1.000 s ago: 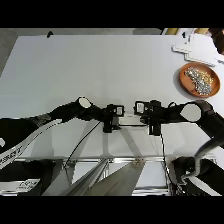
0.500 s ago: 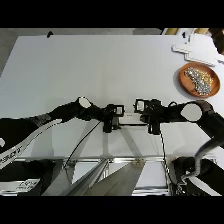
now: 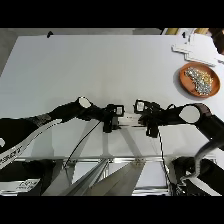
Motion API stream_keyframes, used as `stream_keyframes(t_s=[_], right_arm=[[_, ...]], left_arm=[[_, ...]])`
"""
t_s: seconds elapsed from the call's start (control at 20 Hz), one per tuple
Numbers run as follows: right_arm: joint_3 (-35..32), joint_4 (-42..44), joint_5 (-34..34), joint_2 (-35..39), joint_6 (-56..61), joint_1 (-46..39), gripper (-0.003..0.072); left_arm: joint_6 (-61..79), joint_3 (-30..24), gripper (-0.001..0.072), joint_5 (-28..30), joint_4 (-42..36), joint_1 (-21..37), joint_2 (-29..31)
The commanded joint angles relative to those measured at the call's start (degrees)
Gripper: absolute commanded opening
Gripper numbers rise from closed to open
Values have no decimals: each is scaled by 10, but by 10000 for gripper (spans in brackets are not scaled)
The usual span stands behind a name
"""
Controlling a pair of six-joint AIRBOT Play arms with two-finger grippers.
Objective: Fold the box and place the chain.
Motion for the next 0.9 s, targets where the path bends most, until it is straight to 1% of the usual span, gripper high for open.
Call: stream_keyframes(t_s=[0.0, 0.1, 0.15, 0.2, 0.25, 0.3, 0.35, 0.5, 0.7, 0.85], right_arm=[[-8, 3, -34, 0, 11, 0, 106], [-8, 3, -28, 0, 11, 0, 144], [-8, 3, -19, 0, 11, 0, 198], [-8, 3, -10, 0, 10, 0, 233], [-8, 3, -1, 0, 9, 0, 251], [-8, 3, 7, 0, 9, 0, 310], [-8, 4, 12, 0, 9, 0, 347], [-7, 24, 25, 0, 8, 0, 347], [-7, 91, 39, 0, -28, 0, 347], [-5, 125, 39, 0, -39, -7, 338]], left_arm=[[0, 0, 251, 0, 0, 0, 0], [0, 0, 251, 0, 0, 0, 0], [0, 0, 251, 0, 0, 0, 0], [0, 0, 251, 0, 0, 0, 0], [0, 0, 251, 0, 0, 0, 0], [0, 0, 251, 0, 0, 0, 0], [0, 0, 251, 0, 0, 0, 0], [0, 0, 251, 0, 0, 0, 0], [0, 0, 251, 0, 0, 0, 0], [0, 0, 251, 0, 0, 0, 0]])
